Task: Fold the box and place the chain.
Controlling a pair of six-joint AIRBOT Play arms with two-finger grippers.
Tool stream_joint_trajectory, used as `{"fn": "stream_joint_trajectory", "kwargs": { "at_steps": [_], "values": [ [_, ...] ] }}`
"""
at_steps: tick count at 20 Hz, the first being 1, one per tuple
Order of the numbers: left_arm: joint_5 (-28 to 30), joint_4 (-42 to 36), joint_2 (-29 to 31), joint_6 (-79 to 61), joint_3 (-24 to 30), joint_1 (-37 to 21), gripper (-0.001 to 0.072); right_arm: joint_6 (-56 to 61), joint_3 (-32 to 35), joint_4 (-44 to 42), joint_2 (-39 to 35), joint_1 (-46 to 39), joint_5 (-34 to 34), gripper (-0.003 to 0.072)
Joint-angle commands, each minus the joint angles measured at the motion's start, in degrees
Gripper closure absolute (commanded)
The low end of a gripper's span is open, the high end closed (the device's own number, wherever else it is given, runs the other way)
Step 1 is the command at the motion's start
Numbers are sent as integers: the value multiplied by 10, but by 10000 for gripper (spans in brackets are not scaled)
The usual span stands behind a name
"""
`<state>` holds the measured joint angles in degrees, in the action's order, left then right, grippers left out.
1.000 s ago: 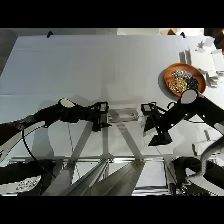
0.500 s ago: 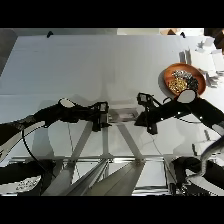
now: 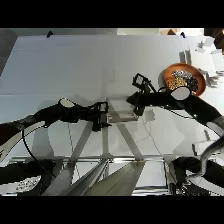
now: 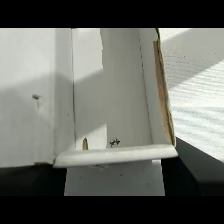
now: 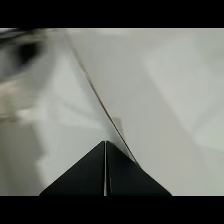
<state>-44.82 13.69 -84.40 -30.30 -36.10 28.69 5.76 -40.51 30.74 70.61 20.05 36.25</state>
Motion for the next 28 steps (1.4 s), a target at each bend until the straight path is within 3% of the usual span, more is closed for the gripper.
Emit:
{"fn": "stream_joint_trajectory", "kwargs": {
  "at_steps": [1,4,8,9,10,12,15,18,23,28],
  "values": [
    [0,0,1,-1,0,0,497,4,-3,-12,73,2,-87,664],
    [0,0,1,-1,0,0,497,3,-3,-10,85,2,-91,664],
    [0,0,1,-1,0,0,497,2,-2,44,1,-18,-92,653],
    [0,0,1,-1,0,0,497,2,-2,69,-26,-26,-86,618],
    [0,0,1,-1,0,0,497,2,-2,103,-55,-36,-74,602],
    [0,0,1,-1,0,0,497,2,-2,169,-108,-51,-43,663],
    [0,0,1,-1,0,0,497,2,-1,243,-157,-59,30,663],
    [0,0,1,-1,0,0,497,2,14,290,-154,-59,107,663],
    [0,0,1,-1,0,0,497,-28,79,290,-103,-49,92,662],
    [0,0,1,-1,0,0,497,-70,82,275,-63,8,19,663]
  ]
}}
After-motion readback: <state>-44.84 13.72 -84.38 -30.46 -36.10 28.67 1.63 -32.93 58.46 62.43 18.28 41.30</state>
